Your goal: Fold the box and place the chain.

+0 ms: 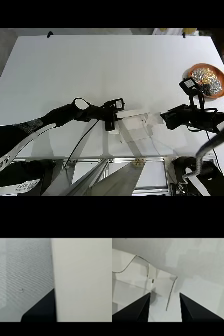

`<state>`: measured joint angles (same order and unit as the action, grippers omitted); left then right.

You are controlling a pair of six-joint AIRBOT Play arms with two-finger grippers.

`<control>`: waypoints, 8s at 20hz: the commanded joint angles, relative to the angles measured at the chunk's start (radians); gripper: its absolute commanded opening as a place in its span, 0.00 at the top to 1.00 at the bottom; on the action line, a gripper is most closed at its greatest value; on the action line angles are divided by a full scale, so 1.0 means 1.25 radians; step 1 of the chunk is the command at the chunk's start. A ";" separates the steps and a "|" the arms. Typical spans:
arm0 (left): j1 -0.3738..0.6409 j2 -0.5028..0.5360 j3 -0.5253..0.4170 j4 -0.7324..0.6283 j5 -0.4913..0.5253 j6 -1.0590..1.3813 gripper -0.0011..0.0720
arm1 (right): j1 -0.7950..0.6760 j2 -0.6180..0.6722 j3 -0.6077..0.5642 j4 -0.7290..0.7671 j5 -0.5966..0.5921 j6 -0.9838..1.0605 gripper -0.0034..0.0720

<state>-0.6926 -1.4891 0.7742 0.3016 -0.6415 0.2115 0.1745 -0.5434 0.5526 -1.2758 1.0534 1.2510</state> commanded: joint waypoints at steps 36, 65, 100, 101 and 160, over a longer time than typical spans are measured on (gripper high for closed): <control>0.007 -0.087 0.165 0.310 -0.160 -0.098 0.98 | 0.000 0.001 0.001 0.000 0.001 0.000 0.42; 0.005 -0.089 0.164 0.311 -0.123 -0.104 0.98 | 0.000 0.001 0.001 0.000 0.001 0.000 0.42; 0.005 -0.089 0.164 0.310 -0.125 -0.104 0.97 | 0.031 0.001 -0.002 0.225 0.139 -0.486 0.93; 0.005 -0.089 0.164 0.310 -0.125 -0.104 0.97 | 0.049 0.001 -0.006 0.223 0.161 -0.510 0.93; 0.005 -0.089 0.164 0.310 -0.125 -0.104 0.97 | 0.140 -0.060 -0.249 0.248 -0.316 -0.815 0.05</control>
<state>-0.6857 -1.6005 0.9794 0.6888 -0.7979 0.0811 0.3870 -0.6106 0.2371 -1.0481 0.6521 0.3332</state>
